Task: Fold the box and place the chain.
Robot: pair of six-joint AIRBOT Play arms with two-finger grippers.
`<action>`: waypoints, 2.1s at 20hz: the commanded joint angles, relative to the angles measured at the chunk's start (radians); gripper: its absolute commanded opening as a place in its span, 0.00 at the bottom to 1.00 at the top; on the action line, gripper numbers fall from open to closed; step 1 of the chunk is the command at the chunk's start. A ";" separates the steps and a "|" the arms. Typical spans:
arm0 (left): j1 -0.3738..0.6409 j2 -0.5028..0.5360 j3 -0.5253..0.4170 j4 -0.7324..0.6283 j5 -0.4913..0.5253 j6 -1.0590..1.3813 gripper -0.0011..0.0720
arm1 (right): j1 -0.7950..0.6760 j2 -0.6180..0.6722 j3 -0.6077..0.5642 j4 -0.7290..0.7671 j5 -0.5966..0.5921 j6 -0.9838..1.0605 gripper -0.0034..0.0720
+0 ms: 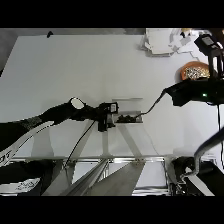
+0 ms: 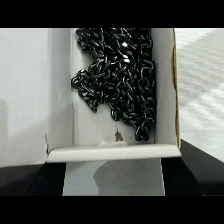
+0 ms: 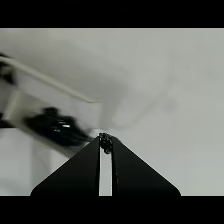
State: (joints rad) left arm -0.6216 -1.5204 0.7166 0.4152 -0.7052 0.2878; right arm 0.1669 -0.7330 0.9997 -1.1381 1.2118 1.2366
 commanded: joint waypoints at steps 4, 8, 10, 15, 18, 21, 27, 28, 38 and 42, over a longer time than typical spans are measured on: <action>0.001 0.001 0.000 0.000 -0.003 0.000 0.39 | 0.040 0.053 -0.005 0.302 -0.010 -0.200 0.07; 0.001 0.001 0.000 0.000 -0.003 0.000 0.39 | 0.174 0.014 -0.064 0.295 -0.122 -0.267 0.07; 0.001 0.001 0.000 0.000 -0.002 0.000 0.39 | 0.224 -0.034 -0.123 0.280 -0.166 -0.344 0.07; 0.001 0.001 0.000 0.000 -0.003 0.000 0.39 | 0.258 -0.198 -0.289 0.305 -0.271 -0.419 0.07; 0.001 0.001 0.000 0.000 -0.002 0.000 0.39 | 0.277 -0.314 -0.298 0.343 -0.272 -0.480 0.07; 0.001 0.001 0.000 0.000 -0.003 0.000 0.39 | 0.330 -0.401 -0.298 0.349 -0.311 -0.486 0.07; 0.001 0.001 0.000 0.000 -0.003 0.000 0.39 | 0.323 -0.418 -0.297 0.349 -0.322 -0.482 0.32; 0.001 0.001 0.000 0.000 -0.002 0.000 0.39 | 0.312 -0.417 -0.288 0.349 -0.288 -0.480 0.32; 0.001 0.001 0.000 0.000 -0.002 0.000 0.39 | 0.242 -0.417 0.111 0.116 -0.139 -0.444 0.07; 0.001 0.001 0.000 0.000 -0.003 0.000 0.39 | 0.217 -0.445 0.124 -0.029 -0.269 -0.376 0.07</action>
State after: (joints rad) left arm -0.6216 -1.5204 0.7166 0.4152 -0.7078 0.2878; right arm 0.4034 -1.1599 1.0935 -1.0573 1.0157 0.8169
